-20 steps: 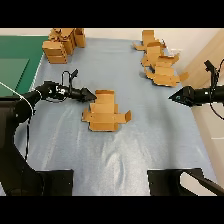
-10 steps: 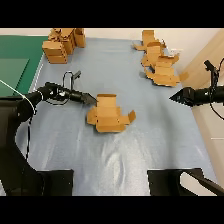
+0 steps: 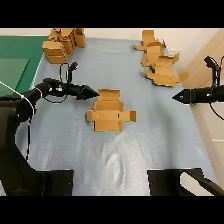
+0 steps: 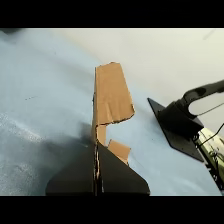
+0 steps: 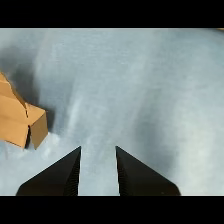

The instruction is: Fold the box.

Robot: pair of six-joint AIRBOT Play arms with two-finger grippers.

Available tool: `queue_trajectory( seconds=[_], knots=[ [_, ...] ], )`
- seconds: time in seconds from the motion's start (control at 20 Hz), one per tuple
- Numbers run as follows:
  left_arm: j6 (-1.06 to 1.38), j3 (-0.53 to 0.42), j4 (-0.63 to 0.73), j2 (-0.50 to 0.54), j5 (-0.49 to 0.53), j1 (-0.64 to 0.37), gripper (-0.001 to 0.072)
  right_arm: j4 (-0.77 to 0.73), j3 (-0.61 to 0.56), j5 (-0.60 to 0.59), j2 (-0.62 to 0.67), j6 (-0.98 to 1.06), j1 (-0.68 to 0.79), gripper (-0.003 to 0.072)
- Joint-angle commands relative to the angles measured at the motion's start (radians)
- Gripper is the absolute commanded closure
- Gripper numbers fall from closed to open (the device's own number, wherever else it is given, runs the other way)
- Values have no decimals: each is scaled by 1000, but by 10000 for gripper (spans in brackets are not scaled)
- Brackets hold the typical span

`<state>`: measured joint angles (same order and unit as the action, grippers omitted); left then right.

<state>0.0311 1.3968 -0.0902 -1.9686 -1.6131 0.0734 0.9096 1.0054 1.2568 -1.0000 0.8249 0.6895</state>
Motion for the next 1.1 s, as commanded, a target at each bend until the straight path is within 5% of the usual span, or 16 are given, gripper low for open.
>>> queue_trajectory(
  seconds=[0.0, 0.4, 0.75, 0.95, 1.05],
  knots=[
    [49, 22, -79, 0, -11, 0, 697, 44, -3, -7, 23, -105, -69, 330],
    [120, 22, -193, 35, 43, 2, 699, 371, -19, -59, 49, -87, -567, 402],
    [139, 22, -300, 99, 90, 10, 699, 580, -305, -312, 122, -55, -817, 405],
    [167, 22, -330, 124, 141, 32, 699, 579, -394, -563, 114, -223, -913, 404],
    [164, 22, -330, 124, 140, 38, 699, 554, -394, -605, 87, -259, -938, 251]
  ],
)
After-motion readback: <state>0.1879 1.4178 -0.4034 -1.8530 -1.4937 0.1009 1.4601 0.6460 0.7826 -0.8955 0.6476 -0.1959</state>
